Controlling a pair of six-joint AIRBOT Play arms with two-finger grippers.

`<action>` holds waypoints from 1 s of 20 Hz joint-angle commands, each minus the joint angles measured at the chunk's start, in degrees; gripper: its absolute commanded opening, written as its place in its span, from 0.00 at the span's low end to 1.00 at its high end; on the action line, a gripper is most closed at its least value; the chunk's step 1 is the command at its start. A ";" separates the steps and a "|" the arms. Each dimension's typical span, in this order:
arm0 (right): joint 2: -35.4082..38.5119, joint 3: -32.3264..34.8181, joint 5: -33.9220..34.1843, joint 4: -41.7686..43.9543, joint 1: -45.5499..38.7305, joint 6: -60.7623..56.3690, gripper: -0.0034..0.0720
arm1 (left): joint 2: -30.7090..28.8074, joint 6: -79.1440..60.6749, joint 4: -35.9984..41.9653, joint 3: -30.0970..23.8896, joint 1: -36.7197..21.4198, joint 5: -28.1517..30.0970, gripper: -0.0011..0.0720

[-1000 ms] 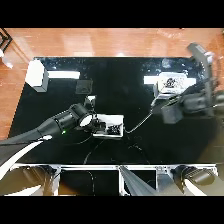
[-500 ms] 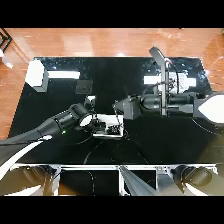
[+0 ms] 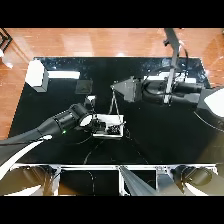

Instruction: Fold the box and place the chain.

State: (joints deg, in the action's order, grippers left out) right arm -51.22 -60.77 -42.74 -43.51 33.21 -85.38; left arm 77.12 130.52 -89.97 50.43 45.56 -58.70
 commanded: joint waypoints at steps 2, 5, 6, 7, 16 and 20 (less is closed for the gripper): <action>0.85 -4.20 -1.88 -0.37 -3.48 0.68 0.07 | 0.04 -0.02 0.00 -0.02 0.02 -0.04 0.05; 2.97 -6.19 -5.97 -2.19 -7.17 0.57 0.07 | 0.04 -0.02 -0.02 -0.02 0.02 -0.04 0.04; 4.11 -6.23 -7.85 -2.19 -8.61 0.57 0.07 | 0.04 -0.04 0.00 -0.02 0.02 -0.04 0.05; 5.18 -6.23 -10.25 -2.21 -9.86 0.57 0.07 | 0.04 -0.04 0.00 -0.02 0.02 -0.04 0.05; 10.40 -6.16 -26.47 -1.38 -11.58 -1.68 0.07 | 0.04 -0.04 0.00 -0.02 0.02 -0.11 0.05; 10.23 -6.16 -22.21 -1.51 -6.38 -2.67 0.07 | 0.04 -0.04 -0.02 -0.02 0.02 -0.04 0.05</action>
